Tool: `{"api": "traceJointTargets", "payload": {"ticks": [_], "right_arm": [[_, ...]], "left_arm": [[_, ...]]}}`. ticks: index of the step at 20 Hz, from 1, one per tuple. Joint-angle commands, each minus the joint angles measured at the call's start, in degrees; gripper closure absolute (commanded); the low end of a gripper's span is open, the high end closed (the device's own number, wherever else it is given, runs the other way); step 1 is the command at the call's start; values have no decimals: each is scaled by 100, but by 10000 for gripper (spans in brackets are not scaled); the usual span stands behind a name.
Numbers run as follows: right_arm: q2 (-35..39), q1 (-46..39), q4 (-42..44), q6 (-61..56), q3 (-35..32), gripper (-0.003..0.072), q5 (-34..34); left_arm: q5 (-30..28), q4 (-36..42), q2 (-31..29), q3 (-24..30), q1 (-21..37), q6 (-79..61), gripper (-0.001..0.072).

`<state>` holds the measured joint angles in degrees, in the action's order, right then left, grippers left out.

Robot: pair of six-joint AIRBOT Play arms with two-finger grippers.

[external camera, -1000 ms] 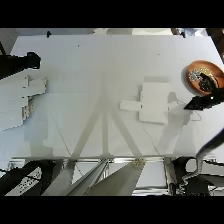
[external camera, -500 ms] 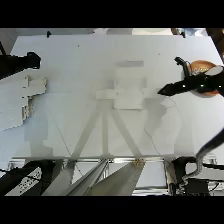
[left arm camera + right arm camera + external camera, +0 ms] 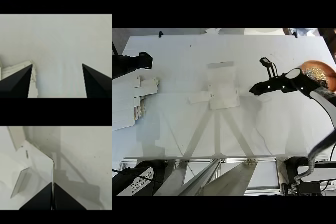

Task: Fold the box and place the chain.

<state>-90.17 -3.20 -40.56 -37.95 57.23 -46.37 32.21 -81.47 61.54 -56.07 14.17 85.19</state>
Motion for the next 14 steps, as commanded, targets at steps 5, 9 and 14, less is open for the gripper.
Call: {"api": "traceJointTargets", "payload": {"ticks": [5,9,14], "right_arm": [[-125,203,-363,-660,-35,682,848],[-122,164,-581,-726,-33,681,754],[-90,164,-678,-697,-33,679,671]], "left_arm": [[-2,0,4,-4,2,-2,12],[-2,0,4,-4,2,0,12],[-2,0,4,-4,2,-2,12]]}}
